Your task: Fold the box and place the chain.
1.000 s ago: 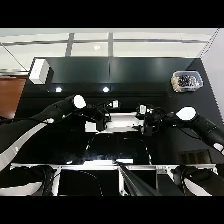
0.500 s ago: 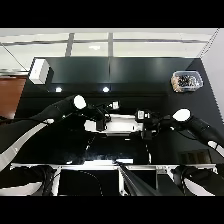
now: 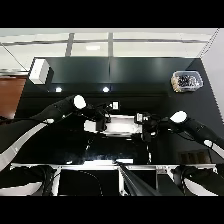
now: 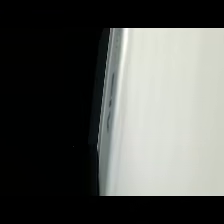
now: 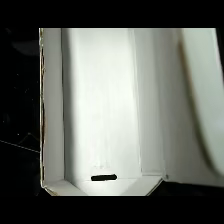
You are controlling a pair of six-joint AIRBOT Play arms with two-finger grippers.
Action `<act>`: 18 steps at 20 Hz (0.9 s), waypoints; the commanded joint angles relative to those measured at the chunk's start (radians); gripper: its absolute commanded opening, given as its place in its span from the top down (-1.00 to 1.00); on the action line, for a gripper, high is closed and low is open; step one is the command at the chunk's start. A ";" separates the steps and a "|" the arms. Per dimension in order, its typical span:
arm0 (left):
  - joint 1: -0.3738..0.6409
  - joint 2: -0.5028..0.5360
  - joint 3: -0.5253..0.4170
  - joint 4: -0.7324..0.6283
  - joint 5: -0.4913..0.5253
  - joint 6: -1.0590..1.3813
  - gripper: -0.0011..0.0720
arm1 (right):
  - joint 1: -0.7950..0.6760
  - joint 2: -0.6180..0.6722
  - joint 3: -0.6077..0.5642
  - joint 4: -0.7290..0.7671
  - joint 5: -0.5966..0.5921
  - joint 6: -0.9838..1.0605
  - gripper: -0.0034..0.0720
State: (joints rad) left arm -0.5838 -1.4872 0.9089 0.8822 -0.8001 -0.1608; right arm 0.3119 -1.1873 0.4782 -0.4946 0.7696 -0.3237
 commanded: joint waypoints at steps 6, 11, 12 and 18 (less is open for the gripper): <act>0.000 -0.001 0.000 0.000 0.007 0.000 0.90 | 0.001 -0.010 -0.001 -0.014 -0.016 -0.006 -0.77; 0.000 -0.001 0.000 0.000 0.007 0.001 0.90 | 0.035 -0.013 0.000 -0.059 -0.039 0.017 -0.77; 0.000 -0.001 0.000 0.000 0.007 0.001 0.90 | 0.040 -0.014 -0.001 -0.063 -0.048 0.023 -0.77; 0.000 -0.001 0.000 0.000 0.008 0.000 0.90 | 0.043 -0.014 0.000 -0.060 -0.066 0.037 -0.77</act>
State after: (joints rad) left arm -0.5838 -1.4872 0.9089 0.8818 -0.7948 -0.1604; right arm 0.3511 -1.2007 0.4778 -0.5468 0.7185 -0.2916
